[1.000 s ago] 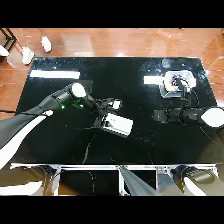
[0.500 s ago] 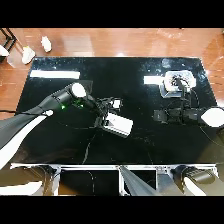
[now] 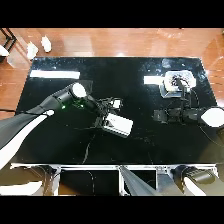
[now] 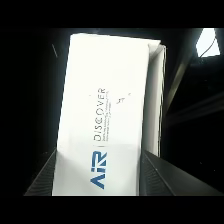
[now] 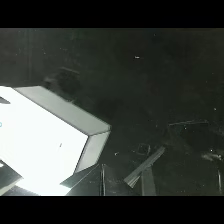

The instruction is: Fold the box and place the chain.

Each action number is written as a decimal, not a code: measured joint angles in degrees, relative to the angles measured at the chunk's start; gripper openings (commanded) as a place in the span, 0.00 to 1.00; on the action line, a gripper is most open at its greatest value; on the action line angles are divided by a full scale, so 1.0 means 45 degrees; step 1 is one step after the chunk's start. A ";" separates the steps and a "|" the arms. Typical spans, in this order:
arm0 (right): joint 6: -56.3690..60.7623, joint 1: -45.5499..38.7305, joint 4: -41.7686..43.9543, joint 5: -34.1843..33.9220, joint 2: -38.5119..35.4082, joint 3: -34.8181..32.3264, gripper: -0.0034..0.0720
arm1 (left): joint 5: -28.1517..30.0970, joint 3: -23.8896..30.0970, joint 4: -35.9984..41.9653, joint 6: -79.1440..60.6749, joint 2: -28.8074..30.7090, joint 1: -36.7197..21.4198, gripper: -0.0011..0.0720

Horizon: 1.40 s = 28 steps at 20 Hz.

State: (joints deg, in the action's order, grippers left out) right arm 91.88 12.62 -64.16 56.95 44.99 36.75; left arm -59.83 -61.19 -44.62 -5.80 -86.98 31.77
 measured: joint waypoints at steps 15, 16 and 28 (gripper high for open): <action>0.0000 0.0000 0.0005 0.0005 0.0000 0.0000 0.07 | 0.0345 -0.0010 -0.1399 0.2171 0.0000 0.0180 0.28; 0.0000 0.0000 0.0005 0.0005 0.0000 0.0000 0.07 | 0.0257 -0.0010 -0.1802 0.2565 0.0160 0.0146 0.28; 0.0005 0.0000 0.0121 0.0005 0.0000 0.0000 0.07 | 0.0311 -0.0024 -0.3599 0.9136 0.2744 -0.5168 0.29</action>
State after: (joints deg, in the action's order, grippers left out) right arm 91.90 12.62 -63.61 56.97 44.99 36.75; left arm -58.43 -61.30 -60.82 35.31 -74.63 8.51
